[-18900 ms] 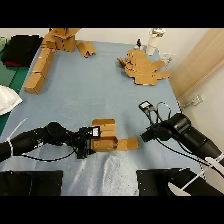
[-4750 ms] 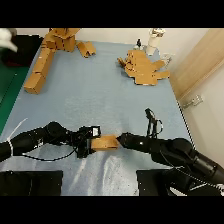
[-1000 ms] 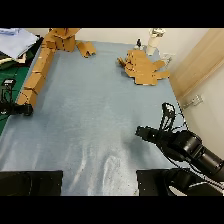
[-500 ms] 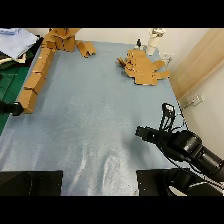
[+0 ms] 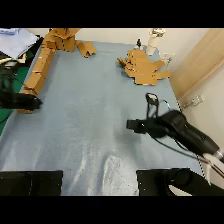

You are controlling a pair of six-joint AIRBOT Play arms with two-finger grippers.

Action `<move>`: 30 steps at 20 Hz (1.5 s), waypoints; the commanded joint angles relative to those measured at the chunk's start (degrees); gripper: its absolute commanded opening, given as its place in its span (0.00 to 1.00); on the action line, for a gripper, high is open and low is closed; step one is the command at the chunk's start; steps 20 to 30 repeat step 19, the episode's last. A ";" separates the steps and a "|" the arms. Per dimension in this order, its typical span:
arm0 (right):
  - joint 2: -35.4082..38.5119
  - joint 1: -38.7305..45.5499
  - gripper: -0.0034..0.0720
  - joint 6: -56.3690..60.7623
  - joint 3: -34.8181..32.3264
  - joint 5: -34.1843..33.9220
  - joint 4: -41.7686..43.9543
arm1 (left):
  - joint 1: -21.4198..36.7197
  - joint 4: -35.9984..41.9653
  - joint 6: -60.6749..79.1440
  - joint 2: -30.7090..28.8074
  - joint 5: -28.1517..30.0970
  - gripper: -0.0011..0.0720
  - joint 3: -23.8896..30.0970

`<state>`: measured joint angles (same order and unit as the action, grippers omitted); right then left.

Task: Fold the box.

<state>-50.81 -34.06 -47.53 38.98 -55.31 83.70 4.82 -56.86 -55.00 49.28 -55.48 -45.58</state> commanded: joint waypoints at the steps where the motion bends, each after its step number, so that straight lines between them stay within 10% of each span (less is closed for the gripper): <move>1: -13.99 1.55 0.05 -10.51 12.17 -2.73 4.50 | -14.38 -4.11 -12.37 3.82 -0.44 0.03 -0.09; 8: -27.52 1.51 0.05 -14.51 19.93 -4.94 10.71 | -24.02 -4.04 -20.96 15.08 3.28 0.03 -0.09; 30: -27.69 1.55 0.05 -14.47 19.93 -6.69 12.35 | -24.04 -4.02 -20.24 15.37 3.91 0.03 -0.07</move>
